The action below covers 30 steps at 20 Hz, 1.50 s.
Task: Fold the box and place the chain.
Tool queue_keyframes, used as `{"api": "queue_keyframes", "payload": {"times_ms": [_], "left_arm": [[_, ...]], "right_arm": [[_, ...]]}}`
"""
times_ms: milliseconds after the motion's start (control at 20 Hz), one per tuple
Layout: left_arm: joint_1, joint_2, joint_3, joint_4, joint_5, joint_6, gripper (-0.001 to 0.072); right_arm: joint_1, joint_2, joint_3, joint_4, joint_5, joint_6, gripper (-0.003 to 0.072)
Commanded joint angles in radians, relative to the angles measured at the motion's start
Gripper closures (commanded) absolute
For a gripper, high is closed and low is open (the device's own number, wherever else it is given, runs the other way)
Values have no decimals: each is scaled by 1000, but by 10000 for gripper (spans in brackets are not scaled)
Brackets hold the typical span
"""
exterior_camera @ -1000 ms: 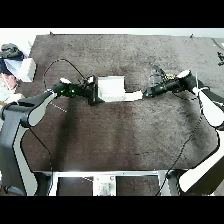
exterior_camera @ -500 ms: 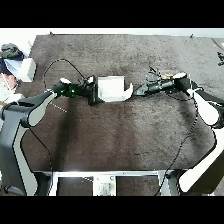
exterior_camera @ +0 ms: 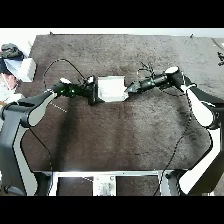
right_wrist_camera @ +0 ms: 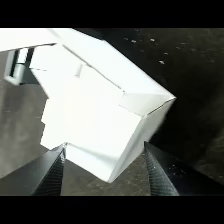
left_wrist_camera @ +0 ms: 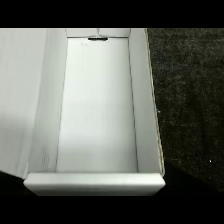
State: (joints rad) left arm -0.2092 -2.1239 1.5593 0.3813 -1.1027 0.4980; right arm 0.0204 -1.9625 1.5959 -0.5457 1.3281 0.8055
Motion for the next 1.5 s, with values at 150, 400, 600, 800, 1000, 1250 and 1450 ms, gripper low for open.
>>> {"api": "queue_keyframes", "payload": {"times_ms": [150,400,600,800,1000,1250,1450], "left_arm": [[0,-1,1,0,0,0,354],[0,-1,1,0,0,0,354],[0,-1,1,0,0,0,354],[0,-1,1,0,0,0,354],[0,-1,1,0,0,0,354],[0,-1,1,0,0,0,354],[0,-1,1,0,0,0,354]], "right_arm": [[88,0,99,-170,-32,143,154],[165,0,170,-361,-53,240,154],[211,0,181,-466,-90,302,153],[259,-1,182,-594,-177,396,153],[303,-2,184,-795,-211,566,155],[364,-2,206,-984,-180,786,218],[422,-2,237,-1021,-193,871,218]]}}
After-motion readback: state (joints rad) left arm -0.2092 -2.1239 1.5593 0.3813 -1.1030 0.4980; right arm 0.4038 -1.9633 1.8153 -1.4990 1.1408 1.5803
